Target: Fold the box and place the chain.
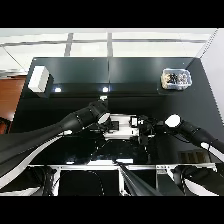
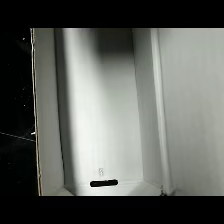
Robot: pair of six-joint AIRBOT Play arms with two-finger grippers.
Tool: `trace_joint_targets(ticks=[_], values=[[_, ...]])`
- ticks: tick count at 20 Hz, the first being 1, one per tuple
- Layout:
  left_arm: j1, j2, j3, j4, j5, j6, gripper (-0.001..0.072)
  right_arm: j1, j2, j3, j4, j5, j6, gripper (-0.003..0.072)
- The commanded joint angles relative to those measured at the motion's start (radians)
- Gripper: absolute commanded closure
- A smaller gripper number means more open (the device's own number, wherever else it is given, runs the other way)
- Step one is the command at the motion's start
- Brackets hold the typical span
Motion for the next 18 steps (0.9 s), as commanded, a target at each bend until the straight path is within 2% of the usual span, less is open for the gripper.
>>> trace_joint_targets(ticks=[1,3,8,9,10,11,15,18], values=[[-0.001,0.001,0.003,-0.006,-0.001,-0.001,0.0336,0.000,0.000,0.000,0.000,-0.001,0.000,0.0682],[-0.001,0.001,0.004,-0.004,-0.001,-0.001,0.0684,0.000,0.000,0.000,0.000,-0.001,0.000,0.0682],[-0.001,0.001,0.004,-0.005,0.003,0.000,0.0684,0.000,0.000,0.000,0.001,-0.001,0.000,0.0680],[-0.001,0.001,0.004,-0.005,0.015,0.000,0.0683,0.000,0.000,0.000,0.001,-0.002,0.000,0.0510],[-0.001,0.001,0.005,-0.007,0.030,0.000,0.0684,0.000,0.000,0.000,0.000,-0.002,0.000,0.0224],[-0.001,0.001,0.006,-0.008,0.031,0.000,0.0684,-0.001,0.001,0.000,-0.005,-0.001,0.001,0.0044],[-0.001,0.001,0.006,-0.007,0.029,0.004,0.0683,-0.001,0.074,0.000,-0.061,0.054,0.037,0.0031],[-0.001,0.001,0.006,-0.008,0.025,0.004,0.0682,-0.002,0.169,0.000,-0.176,0.064,0.131,0.0032]])
